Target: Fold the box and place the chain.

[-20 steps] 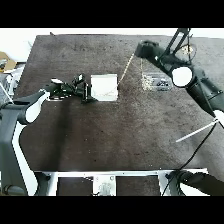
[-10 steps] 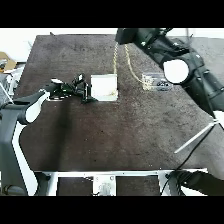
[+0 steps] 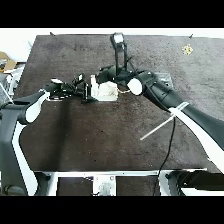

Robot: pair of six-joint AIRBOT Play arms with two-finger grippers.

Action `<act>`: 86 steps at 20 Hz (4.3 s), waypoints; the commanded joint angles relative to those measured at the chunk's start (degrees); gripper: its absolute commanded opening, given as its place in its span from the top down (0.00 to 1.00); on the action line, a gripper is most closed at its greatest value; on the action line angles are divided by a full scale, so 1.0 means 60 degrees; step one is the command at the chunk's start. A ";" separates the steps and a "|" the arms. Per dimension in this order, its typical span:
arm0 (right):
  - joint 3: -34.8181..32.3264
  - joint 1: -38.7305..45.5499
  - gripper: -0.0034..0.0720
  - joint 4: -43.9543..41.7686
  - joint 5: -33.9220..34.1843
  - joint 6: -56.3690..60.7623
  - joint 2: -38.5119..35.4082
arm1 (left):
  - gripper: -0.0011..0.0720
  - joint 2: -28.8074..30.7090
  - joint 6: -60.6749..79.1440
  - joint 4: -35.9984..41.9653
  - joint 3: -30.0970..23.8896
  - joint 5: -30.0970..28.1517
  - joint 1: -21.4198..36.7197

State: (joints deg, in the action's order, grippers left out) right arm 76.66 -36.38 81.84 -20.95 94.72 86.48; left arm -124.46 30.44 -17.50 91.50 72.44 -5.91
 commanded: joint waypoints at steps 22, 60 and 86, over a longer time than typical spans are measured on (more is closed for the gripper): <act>-0.2047 0.4499 0.51 -0.2138 0.0809 0.1472 0.1537 | 0.60 -0.0007 0.0000 -0.0004 -0.0004 -0.0004 0.0004; -0.1621 -0.0076 0.58 -0.2528 0.1694 -0.0317 -0.0058 | 0.60 -0.0007 0.0000 -0.0004 -0.0004 -0.0004 0.0004; -0.2896 0.4273 0.51 -0.3184 0.2514 0.1009 0.1504 | 0.60 -0.0007 0.0004 -0.0004 -0.0004 0.0000 0.0004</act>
State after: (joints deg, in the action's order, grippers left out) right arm 57.63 -10.68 64.42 -8.45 100.55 92.18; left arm -124.46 30.44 -17.50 91.50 72.44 -5.91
